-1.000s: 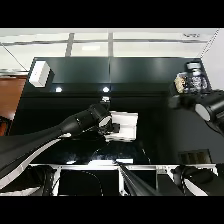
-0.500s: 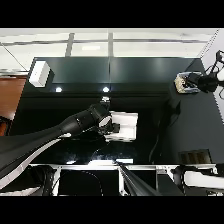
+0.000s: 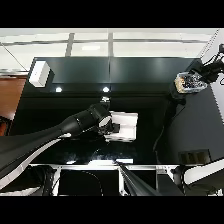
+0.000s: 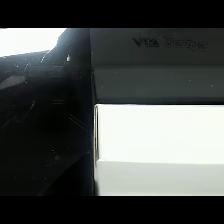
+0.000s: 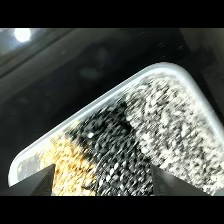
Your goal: Fold the box and place the chain.
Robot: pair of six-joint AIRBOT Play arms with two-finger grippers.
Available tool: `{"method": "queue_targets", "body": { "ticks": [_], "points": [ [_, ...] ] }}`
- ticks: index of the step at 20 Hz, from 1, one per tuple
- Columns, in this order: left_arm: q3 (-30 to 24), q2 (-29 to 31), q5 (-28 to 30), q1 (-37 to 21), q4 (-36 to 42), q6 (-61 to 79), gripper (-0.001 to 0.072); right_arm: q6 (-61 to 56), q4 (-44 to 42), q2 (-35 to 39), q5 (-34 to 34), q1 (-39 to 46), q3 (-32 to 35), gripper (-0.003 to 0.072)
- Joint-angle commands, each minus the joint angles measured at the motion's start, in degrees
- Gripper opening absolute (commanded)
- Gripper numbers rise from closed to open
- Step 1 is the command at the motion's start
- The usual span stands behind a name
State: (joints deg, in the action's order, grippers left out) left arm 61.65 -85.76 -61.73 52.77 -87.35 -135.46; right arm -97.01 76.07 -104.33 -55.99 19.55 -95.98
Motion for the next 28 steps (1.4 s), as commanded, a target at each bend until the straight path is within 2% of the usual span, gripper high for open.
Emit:
{"method": "queue_targets", "body": {
  "ticks": [1,2,3,8,9,10,11,12,14,15,21,26,28],
  "points": [
    [0.0,-0.02,0.0,-0.02,-0.02,0.02,0.0025,-1.55,1.09,-3.23,-2.29,0.46,-1.88,0.072],
    [0.0,-0.02,-0.02,-0.02,-0.04,0.04,0.0025,-1.53,1.05,-4.15,-2.45,0.44,-1.88,0.0621],
    [0.0,-0.02,0.0,-0.02,-0.02,0.02,0.0024,-1.53,0.96,-4.92,-1.68,0.44,-1.88,0.056],
    [0.0,-0.02,-0.04,-0.02,-0.02,0.02,0.0025,-1.53,0.44,-6.93,0.48,-0.68,-1.88,0.0556],
    [0.0,-0.02,-0.07,-0.02,-0.02,0.02,0.0025,-1.51,0.55,-7.04,0.57,-0.68,-1.88,0.0406],
    [0.0,-0.02,-0.11,-0.02,-0.02,0.02,0.0025,-1.51,0.59,-6.86,0.72,-0.63,-1.95,0.022],
    [0.0,-0.02,-0.28,-0.02,-0.02,0.02,0.0025,-1.49,0.76,-6.34,0.68,-0.61,-1.97,0.0088],
    [0.0,-0.02,-0.35,-0.02,-0.02,0.02,0.0025,-1.22,1.07,-5.38,0.52,-0.61,-1.97,0.0052],
    [0.0,-0.02,-0.33,-0.02,-0.02,0.02,0.0025,0.04,1.05,-2.82,-0.04,-0.61,-1.97,0.0051],
    [0.0,-0.02,-0.31,-0.02,-0.02,0.02,0.0025,0.83,1.05,-1.2,-0.85,-0.61,-1.97,0.0012],
    [0.0,-0.02,-0.31,-0.02,-0.02,0.02,0.0025,7.82,0.37,8.55,-6.93,-0.61,-1.97,0.0005],
    [0.0,-0.02,-0.26,-0.02,-0.04,0.02,0.0025,13.46,-4.96,17.49,-1.7,-0.61,-1.99,0.0005],
    [0.0,-0.02,-0.22,-0.02,-0.04,0.02,0.0024,14.16,-8.04,21.97,-4.59,-0.63,-1.97,0.0005]
  ]
}}
